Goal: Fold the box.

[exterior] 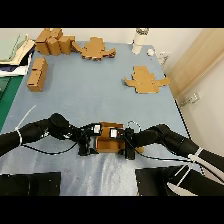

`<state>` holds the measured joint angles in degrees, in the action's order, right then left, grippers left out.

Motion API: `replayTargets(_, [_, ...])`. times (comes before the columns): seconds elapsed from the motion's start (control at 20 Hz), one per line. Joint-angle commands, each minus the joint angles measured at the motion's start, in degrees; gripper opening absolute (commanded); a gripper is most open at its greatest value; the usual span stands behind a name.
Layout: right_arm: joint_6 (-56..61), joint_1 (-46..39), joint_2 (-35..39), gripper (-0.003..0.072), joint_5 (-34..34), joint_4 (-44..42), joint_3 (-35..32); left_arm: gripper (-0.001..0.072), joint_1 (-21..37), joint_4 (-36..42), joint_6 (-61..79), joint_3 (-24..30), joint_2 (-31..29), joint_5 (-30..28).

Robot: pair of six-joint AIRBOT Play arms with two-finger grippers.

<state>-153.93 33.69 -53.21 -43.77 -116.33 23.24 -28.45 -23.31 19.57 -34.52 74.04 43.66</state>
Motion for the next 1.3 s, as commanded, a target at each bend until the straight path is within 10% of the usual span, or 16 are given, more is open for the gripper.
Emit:
replayTargets(0.0, [0.0, 0.0, 0.0, 0.0509, 0.0, 0.0, 0.0, 0.0692, -1.2, -1.0, -1.2, 0.0, 0.1, -2.0])
replayTargets(0.2, [0.0, 0.0, 0.0, 0.0509, 0.0, 0.0, 0.0, 0.0688, -2.3, -1.6, -3.0, 0.0, 0.1, -4.7])
replayTargets(0.3, [0.0, 0.0, 0.0, 0.0509, 0.0, 0.0, 0.0, 0.0523, -2.3, -1.8, -3.0, 0.0, 0.1, -4.6])
replayTargets(1.25, [0.0, 0.0, 0.0, 0.0509, 0.0, 0.0, 0.0, 0.0527, -2.3, -2.0, -2.9, 0.0, 0.1, -4.2])
